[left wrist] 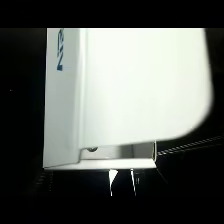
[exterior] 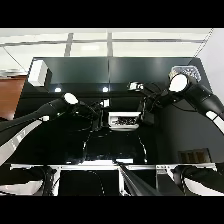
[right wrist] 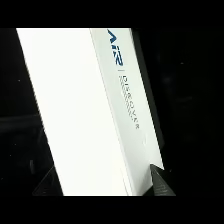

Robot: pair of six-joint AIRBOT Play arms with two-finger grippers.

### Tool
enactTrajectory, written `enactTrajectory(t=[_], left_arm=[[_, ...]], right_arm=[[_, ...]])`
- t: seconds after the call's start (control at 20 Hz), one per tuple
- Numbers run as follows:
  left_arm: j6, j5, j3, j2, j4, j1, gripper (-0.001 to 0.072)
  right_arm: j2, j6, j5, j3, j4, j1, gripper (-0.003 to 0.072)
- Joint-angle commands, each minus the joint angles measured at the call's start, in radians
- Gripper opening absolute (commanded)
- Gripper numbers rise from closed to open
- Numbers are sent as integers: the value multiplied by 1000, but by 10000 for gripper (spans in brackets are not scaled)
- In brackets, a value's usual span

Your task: Fold the box and place the chain.

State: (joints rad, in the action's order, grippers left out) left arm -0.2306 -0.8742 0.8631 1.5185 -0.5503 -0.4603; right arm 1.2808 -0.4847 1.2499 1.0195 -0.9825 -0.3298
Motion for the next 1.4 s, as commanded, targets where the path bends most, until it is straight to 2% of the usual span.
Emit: enactTrajectory(t=[0.0, 0.15, 0.25, 0.35, 0.5, 0.6, 0.8, 1.05, 1.35], left_arm=[[-2, -2, 0, 0, 0, 0, 478], [-2, -1, 0, 0, 0, 0, 479], [-2, -2, 0, 0, 0, 0, 478], [-2, -1, 0, 0, 0, 0, 478], [-2, -2, 0, 0, 0, 0, 478], [-2, -1, 0, 0, 0, 0, 479], [-2, -1, 0, 0, 1, 0, 479], [-2, -1, 0, 0, 1, 0, 479], [-2, -1, 0, 0, 1, 0, 479]], right_arm=[[-18, 8, -29, 1, -2, -31, 720], [-71, -92, -23, 90, 11, -23, 720], [-109, -96, -84, 115, 54, 23, 720], [-104, -111, -154, 102, 74, 87, 720], [-54, -113, -237, -1, 132, 126, 720], [-21, -108, -179, -50, 167, 107, 720], [-16, -34, -45, -60, 174, 48, 720], [-10, 14, -82, -84, 114, -22, 720], [-4, 14, -118, -92, 92, -34, 720]])
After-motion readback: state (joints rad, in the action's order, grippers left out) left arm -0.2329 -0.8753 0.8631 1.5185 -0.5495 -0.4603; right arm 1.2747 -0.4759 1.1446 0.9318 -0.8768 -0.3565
